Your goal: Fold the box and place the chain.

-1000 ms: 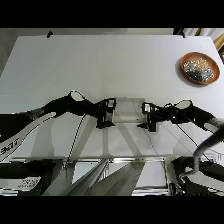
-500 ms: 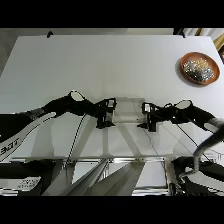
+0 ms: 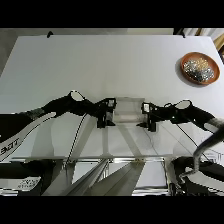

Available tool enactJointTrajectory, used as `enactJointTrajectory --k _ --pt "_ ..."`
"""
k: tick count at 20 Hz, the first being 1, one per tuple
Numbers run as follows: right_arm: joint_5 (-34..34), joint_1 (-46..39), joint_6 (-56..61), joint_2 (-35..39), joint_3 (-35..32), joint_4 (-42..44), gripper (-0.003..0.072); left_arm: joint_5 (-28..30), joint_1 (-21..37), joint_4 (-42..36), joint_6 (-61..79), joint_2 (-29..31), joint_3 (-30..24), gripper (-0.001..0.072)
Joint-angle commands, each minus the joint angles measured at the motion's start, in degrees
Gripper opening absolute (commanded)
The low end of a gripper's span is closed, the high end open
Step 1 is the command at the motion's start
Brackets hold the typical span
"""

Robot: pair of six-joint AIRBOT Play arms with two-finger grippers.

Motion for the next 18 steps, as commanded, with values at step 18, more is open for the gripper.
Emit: enactJointTrajectory --k 18 --pt "3.7 -0.1 13.6 9.5 0.1 -14.7 0.0711 -0.3 0.0 0.1 0.0 0.0 0.0 0.0208"
